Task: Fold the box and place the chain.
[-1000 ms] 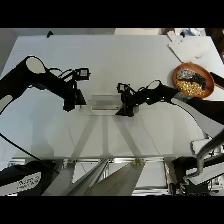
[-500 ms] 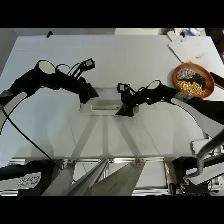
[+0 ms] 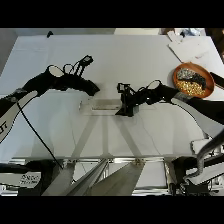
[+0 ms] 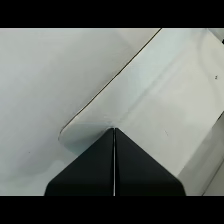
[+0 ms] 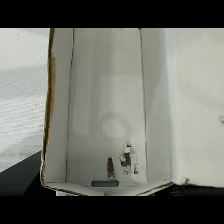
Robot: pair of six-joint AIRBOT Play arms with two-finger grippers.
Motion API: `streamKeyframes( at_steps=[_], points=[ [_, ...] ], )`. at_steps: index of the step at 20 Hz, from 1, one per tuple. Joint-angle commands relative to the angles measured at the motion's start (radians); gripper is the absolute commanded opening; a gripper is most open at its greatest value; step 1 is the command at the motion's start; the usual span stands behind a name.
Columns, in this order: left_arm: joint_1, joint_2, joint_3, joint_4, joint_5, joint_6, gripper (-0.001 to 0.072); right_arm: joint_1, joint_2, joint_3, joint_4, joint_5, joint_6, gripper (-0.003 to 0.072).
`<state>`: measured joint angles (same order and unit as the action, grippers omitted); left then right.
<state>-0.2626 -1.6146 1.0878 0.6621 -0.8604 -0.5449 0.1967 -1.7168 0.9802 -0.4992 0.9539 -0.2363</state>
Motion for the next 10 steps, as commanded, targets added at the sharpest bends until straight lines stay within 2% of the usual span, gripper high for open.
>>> streamKeyframes(
  at_steps=[1,5,8,9,10],
  points=[
    [0.005,0.009,0.000,-0.001,-0.020,-0.017,0.0010,0.000,0.000,0.000,-0.001,0.000,-0.001,0.0525],
    [0.016,0.107,0.000,0.004,-0.095,-0.017,0.0010,0.000,0.000,0.000,-0.001,0.000,-0.001,0.0525],
    [0.034,0.231,0.000,0.065,-0.210,-0.010,0.0018,0.000,0.000,0.000,-0.001,0.000,-0.001,0.0525],
    [0.037,0.272,0.000,0.126,-0.252,0.023,0.0071,0.000,0.000,0.000,-0.001,0.000,-0.001,0.0525],
    [0.040,0.311,0.000,0.208,-0.282,0.084,0.0191,0.000,0.000,0.000,-0.001,0.000,-0.001,0.0525]
  ],
)
